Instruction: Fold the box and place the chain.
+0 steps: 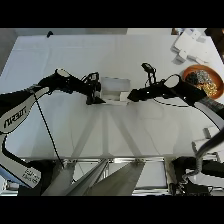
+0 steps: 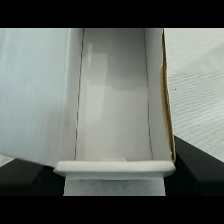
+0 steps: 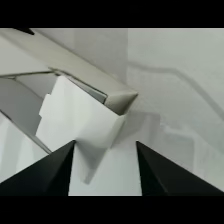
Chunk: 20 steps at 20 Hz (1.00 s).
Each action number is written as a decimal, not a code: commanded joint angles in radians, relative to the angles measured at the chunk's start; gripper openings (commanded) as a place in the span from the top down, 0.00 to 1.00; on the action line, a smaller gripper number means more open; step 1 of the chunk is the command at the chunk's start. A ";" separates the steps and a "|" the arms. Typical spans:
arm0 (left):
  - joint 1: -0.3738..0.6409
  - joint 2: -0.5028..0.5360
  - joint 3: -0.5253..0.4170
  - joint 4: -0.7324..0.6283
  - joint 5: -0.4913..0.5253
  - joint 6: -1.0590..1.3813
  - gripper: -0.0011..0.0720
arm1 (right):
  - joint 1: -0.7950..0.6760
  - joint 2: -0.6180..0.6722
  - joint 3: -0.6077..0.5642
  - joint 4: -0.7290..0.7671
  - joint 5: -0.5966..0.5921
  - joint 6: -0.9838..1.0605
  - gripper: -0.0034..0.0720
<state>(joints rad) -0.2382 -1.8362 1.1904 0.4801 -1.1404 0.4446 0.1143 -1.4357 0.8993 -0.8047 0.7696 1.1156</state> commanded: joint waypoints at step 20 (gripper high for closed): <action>0.000 0.000 0.000 0.000 0.000 0.000 0.39 | 0.184 0.000 0.099 -0.539 -0.031 0.705 0.34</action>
<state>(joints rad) -0.2382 -1.8362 1.1904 0.4789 -1.1412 0.4427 0.2905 -1.4357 0.9630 -1.2427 0.7074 1.7126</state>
